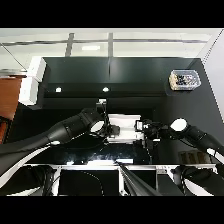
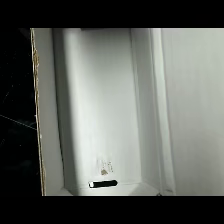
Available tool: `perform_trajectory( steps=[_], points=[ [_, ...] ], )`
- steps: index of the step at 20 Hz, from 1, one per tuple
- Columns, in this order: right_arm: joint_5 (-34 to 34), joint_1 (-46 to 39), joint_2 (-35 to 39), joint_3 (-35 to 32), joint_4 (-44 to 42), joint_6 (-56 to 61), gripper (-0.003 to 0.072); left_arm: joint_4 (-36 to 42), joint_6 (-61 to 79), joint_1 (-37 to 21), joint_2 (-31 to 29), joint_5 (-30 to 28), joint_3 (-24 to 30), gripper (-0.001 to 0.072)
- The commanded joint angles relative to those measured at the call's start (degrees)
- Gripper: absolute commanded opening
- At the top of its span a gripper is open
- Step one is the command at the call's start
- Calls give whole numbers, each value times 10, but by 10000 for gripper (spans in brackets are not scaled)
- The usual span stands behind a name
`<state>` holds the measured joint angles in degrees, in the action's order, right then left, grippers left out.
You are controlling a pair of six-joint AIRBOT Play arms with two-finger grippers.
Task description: Fold the box and place the chain.
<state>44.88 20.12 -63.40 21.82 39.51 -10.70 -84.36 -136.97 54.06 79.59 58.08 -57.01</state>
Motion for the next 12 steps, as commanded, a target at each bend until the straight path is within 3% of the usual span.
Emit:
perform_trajectory(
  steps=[1, 5, 7, 9, 12],
  points=[
    [-1, 0, 0, 0, 0, 0, 235, -5, -13, 11, 32, 16, -33, 478],
    [-2, 0, 0, 0, 0, 0, 235, -9, -46, 12, 70, 38, -59, 477],
    [-1, 0, 0, 0, 0, 0, 235, -14, -46, 12, 74, 46, -63, 383],
    [-1, 0, 0, 0, 0, 0, 235, -24, -51, 13, 74, 52, -66, 383],
    [-1, 0, 0, 0, 0, 0, 235, -24, -52, 14, 74, 52, -66, 269]
  ],
)
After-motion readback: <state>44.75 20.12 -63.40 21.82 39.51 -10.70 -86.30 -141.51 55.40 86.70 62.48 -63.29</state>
